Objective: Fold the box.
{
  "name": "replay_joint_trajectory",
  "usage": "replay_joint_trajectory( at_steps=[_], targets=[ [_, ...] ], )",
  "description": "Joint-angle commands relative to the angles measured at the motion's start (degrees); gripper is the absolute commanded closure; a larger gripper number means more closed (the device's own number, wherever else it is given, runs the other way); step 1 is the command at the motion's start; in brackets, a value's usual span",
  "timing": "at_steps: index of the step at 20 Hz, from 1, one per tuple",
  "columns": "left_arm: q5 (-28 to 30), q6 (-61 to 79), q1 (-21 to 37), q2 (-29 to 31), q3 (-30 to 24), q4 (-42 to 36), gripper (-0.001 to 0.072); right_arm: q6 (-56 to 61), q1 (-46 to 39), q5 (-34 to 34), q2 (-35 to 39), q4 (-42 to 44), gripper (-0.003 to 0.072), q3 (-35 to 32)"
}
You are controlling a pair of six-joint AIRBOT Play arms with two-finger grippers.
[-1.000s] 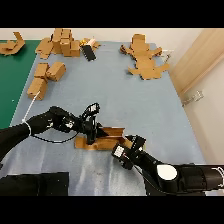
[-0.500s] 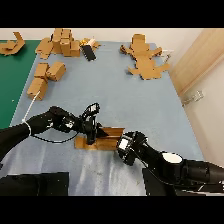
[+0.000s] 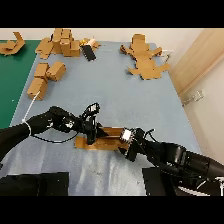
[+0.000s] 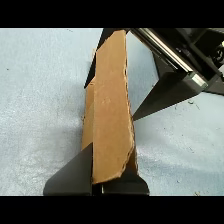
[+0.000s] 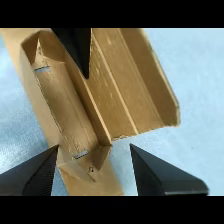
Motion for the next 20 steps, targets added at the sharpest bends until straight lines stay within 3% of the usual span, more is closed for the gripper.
replay_joint_trajectory(
  at_steps=[1, 6, 12, 16, 20],
  targets=[
    [0.0, 0.02, 0.0, 0.0, -0.02, 0.02, 0.0699, -19.67, -4.85, 1.07, 0.0, 18.49, -0.0026, 0.0],
    [0.0, 0.0, 0.0, 0.0, -0.02, 0.02, 0.0699, -37.73, -9.75, -1.09, -1.16, 35.34, -0.0025, 0.44],
    [0.0, 0.0, 0.0, 0.0, -0.02, 0.02, 0.0699, -59.56, -17.9, -11.54, -10.23, 50.42, -0.0021, 5.64],
    [0.0, 0.0, 0.0, 0.0, -0.02, 0.02, 0.0699, -71.67, -23.12, -19.67, -16.9, 55.71, -0.0021, 9.86],
    [0.0, 0.02, 0.0, 0.0, -0.02, 0.02, 0.0699, -75.19, -23.61, -21.44, -21.62, 55.76, -0.0021, 12.61]
  ],
)
